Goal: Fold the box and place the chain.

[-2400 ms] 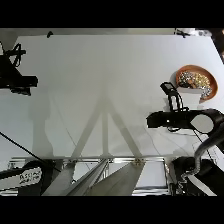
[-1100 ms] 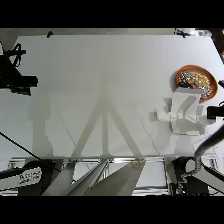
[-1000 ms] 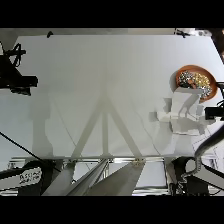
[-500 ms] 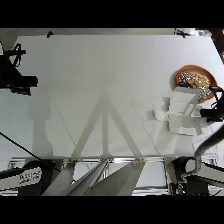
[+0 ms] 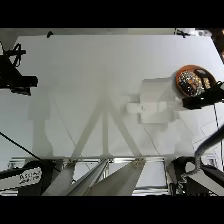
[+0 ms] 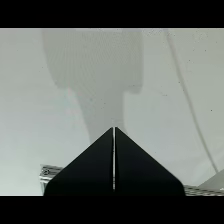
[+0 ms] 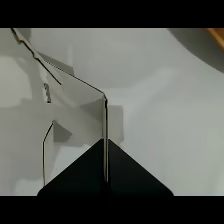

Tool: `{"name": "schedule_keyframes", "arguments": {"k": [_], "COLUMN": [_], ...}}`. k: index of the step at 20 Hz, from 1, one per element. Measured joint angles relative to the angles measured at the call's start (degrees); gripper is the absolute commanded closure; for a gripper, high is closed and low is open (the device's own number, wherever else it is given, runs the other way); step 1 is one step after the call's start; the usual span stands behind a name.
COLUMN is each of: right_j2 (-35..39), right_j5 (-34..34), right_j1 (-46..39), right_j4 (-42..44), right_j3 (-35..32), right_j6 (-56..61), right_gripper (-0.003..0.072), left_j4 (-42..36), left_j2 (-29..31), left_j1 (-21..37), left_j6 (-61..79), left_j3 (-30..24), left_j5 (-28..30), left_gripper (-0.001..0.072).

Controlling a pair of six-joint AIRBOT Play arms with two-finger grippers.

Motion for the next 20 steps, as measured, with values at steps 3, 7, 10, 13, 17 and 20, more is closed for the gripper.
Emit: {"name": "schedule_keyframes", "arguments": {"k": [3, 7, 10, 13, 17, 20], "right_j2": [3.3, 5.1, 5.5, 5.6, 5.7, 5.7], "right_j5": [-4.0, -11.6, -18.8, -24.4, -27.6, -28.6], "right_j1": [7.0, 16.8, 24.1, 30.2, 34.9, 36.2], "right_j4": [7.3, 15.7, 19.8, 21.6, 22.6, 22.7], "right_j3": [-3.6, -10.1, -13.8, -15.4, -16.1, -16.2], "right_j6": [-0.9, -0.9, 0.7, 2.2, 3.3, 3.9], "right_gripper": [0.0681, 0.0681, 0.0680, 0.0680, 0.0680, 0.0680], "left_j4": [0.2, 0.5, 0.6, 0.0, -0.8, -3.5], "left_j2": [0.0, 0.0, 0.0, 0.0, 0.0, 0.0], "left_j1": [0.0, 0.0, 0.0, 0.0, 0.0, 0.0], "left_j6": [2.8, 6.2, 7.2, 7.5, 7.5, 8.4], "left_j3": [0.0, 0.0, 0.0, 0.0, 0.0, 0.0], "left_j5": [0.0, 0.0, 0.6, 6.3, 12.8, 16.8], "left_gripper": [0.0698, 0.0698, 0.0698, 0.0698, 0.0698, 0.0698]}}
